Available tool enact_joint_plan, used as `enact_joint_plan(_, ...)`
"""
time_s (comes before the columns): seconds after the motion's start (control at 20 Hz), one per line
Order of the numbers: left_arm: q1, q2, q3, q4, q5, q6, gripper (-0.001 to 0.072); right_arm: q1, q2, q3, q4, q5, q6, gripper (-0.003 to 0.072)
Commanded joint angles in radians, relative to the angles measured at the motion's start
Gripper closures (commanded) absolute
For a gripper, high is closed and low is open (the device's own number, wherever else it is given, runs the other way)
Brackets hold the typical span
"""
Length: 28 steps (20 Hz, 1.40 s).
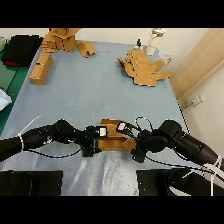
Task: Fold the box.
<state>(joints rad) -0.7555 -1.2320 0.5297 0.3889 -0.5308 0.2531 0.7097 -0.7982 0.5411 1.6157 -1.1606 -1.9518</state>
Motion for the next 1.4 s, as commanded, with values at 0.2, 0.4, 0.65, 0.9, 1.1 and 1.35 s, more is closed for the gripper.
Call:
enact_joint_plan(0.2, 0.001, 0.0, 0.001, 0.0, 0.0, 0.0, 0.0189, 0.006, -0.007, -0.013, 0.025, 0.241, -0.215, 0.0175)
enact_joint_plan(0.4, 0.001, 0.0, 0.001, 0.0, 0.0, 0.0, 0.0189, 0.006, -0.007, -0.062, 0.088, 0.306, -0.299, 0.0175)
enact_joint_plan(0.65, 0.001, 0.0, 0.001, 0.0, 0.0, 0.0, 0.0189, 0.008, -0.005, -0.081, 0.117, 0.349, -0.341, 0.0402)
enact_joint_plan(0.9, 0.001, 0.0, 0.001, 0.0, 0.0, 0.0, 0.0188, 0.008, -0.005, -0.081, 0.183, 0.375, -0.389, 0.0496)
enact_joint_plan(1.1, 0.001, 0.0, 0.001, 0.0, 0.0, 0.0, 0.0188, 0.008, -0.013, -0.081, 0.235, 0.417, -0.429, 0.0496)
enact_joint_plan(1.35, 0.001, 0.0, 0.001, 0.0, 0.0, 0.0, 0.0189, 0.008, -0.036, -0.082, 0.259, 0.416, -0.431, 0.0225)
